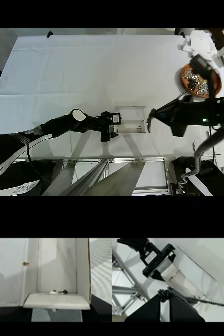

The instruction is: Fold the box and place the chain.

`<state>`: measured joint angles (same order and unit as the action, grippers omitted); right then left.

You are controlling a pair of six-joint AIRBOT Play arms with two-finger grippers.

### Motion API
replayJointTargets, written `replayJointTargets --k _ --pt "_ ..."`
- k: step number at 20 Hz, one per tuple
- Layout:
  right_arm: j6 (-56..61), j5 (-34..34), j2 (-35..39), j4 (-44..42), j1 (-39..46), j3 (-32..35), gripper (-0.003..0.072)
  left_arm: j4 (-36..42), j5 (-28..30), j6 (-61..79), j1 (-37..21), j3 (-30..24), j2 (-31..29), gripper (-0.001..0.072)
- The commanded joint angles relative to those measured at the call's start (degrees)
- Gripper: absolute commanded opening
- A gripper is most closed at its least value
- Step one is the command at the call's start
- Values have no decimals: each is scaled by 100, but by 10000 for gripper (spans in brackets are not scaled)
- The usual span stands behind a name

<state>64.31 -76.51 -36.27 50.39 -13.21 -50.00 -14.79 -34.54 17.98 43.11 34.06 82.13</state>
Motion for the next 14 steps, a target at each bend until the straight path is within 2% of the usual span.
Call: replayJointTargets --k 1,14 --pt "-31 1019 0 76 -527 638 16 -2 2 2 -4 0 -2 315" --pt "-39 1650 2 -887 -691 643 16 -2 0 2 -4 0 -7 315"
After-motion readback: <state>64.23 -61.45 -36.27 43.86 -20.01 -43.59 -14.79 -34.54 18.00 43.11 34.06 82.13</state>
